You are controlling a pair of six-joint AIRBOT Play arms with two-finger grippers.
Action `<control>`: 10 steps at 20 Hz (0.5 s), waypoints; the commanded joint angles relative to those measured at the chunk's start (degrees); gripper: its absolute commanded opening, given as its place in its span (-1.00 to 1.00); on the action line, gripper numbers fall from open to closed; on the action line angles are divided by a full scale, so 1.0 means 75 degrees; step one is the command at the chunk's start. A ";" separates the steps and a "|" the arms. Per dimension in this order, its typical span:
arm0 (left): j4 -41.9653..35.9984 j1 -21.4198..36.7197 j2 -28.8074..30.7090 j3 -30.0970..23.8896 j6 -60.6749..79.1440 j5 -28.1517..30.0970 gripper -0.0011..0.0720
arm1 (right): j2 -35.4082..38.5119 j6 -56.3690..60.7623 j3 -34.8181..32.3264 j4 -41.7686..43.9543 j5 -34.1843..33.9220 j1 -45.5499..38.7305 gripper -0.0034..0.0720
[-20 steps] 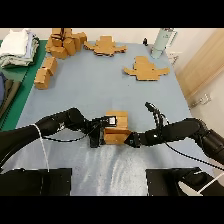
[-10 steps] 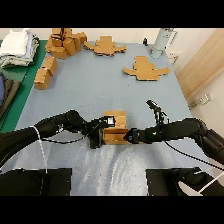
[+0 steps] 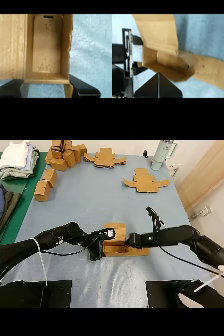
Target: Fold the box.
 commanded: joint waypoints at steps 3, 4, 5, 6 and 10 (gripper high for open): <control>0.0026 0.0006 -0.0003 -0.0003 0.0230 0.0085 0.32 | -0.1070 -0.0816 0.1207 0.0052 0.0344 0.0000 -0.90; 0.0050 0.0006 -0.0003 -0.0003 0.0227 0.0082 0.32 | -0.1221 -0.0819 0.1358 0.0020 0.0347 0.0000 -0.90; 0.0079 0.0006 -0.0003 -0.0003 0.0227 0.0076 0.32 | -0.1343 -0.0819 0.1448 -0.0020 0.0361 0.0000 -0.90; 0.0079 0.0006 -0.0003 -0.0003 0.0213 0.0070 0.32 | -0.1434 -0.0819 0.1480 -0.0035 0.0396 0.0000 -0.90; 0.0079 0.0006 -0.0003 -0.0003 0.0198 0.0067 0.32 | -0.1705 -0.1023 0.1478 -0.0032 0.0428 0.0000 -0.90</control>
